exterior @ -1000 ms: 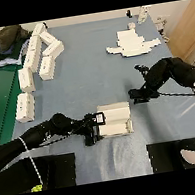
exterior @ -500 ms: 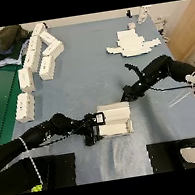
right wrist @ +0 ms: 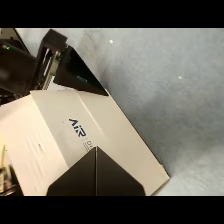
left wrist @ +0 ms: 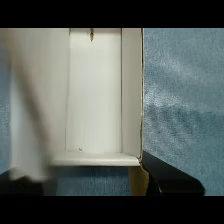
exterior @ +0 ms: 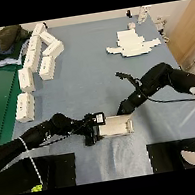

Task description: Fold the box.

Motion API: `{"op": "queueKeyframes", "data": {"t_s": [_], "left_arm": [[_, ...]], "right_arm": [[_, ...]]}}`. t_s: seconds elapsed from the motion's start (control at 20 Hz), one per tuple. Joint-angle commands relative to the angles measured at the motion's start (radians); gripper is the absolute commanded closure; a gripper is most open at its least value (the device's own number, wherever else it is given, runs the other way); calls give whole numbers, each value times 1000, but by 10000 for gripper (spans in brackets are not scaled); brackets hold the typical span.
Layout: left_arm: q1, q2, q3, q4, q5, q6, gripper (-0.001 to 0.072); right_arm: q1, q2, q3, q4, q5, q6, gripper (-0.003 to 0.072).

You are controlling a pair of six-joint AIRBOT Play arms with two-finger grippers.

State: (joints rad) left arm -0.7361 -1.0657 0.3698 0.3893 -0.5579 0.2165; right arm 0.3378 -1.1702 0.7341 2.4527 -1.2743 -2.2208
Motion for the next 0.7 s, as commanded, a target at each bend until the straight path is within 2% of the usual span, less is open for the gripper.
{"op": "queueKeyframes", "data": {"t_s": [0.0,0.2,0.3,0.45,0.65], "left_arm": [[0,-1,0,0,0,0,200],[0,-1,0,0,0,0,200],[0,-1,0,0,0,0,200],[0,-1,0,0,0,0,200],[0,-1,0,0,0,0,200]], "right_arm": [[98,162,-123,-28,212,-51,687],[222,362,-259,-61,483,-51,687],[284,438,-305,-96,582,-51,686],[354,523,-372,-159,654,-51,686],[446,574,-408,-288,660,-129,684]]}}
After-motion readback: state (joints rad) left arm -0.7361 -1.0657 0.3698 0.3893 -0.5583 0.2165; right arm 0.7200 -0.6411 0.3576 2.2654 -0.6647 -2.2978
